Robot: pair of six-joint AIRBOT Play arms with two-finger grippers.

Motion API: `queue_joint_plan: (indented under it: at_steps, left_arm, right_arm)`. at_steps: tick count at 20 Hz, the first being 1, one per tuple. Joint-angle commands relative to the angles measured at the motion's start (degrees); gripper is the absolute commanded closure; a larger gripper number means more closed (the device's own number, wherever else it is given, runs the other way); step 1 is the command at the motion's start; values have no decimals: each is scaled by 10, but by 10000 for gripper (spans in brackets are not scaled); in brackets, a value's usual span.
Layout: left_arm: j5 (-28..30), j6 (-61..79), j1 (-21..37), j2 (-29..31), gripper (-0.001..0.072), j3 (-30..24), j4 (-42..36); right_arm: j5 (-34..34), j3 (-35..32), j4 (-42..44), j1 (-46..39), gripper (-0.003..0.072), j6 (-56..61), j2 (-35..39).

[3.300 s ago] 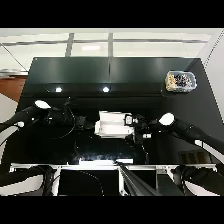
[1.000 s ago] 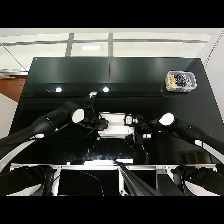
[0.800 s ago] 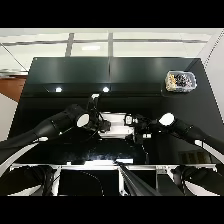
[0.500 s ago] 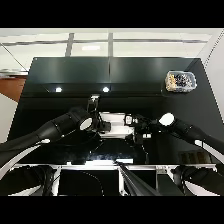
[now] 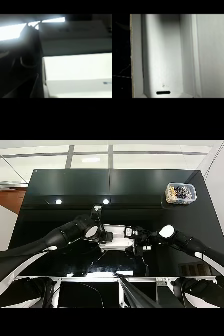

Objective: Fold the box and place the chain.

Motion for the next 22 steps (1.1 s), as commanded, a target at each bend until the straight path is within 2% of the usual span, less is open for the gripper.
queue_joint_plan:
  at_steps: [1,2,3,7,22]
  left_arm:
    - [-39,7,0,-13,377,16,2]
    - [-39,7,0,-13,408,16,2]
    - [-37,7,0,-13,481,16,2]
    - [-20,5,0,-13,484,16,1]
    - [-29,-8,0,-31,484,17,-3]
  right_arm:
    - [0,0,0,1,227,0,0]
    - [0,0,0,1,226,0,0]
    - [0,0,0,1,226,0,0]
    - [0,0,0,1,227,0,0]
    - [0,0,0,1,226,0,0]
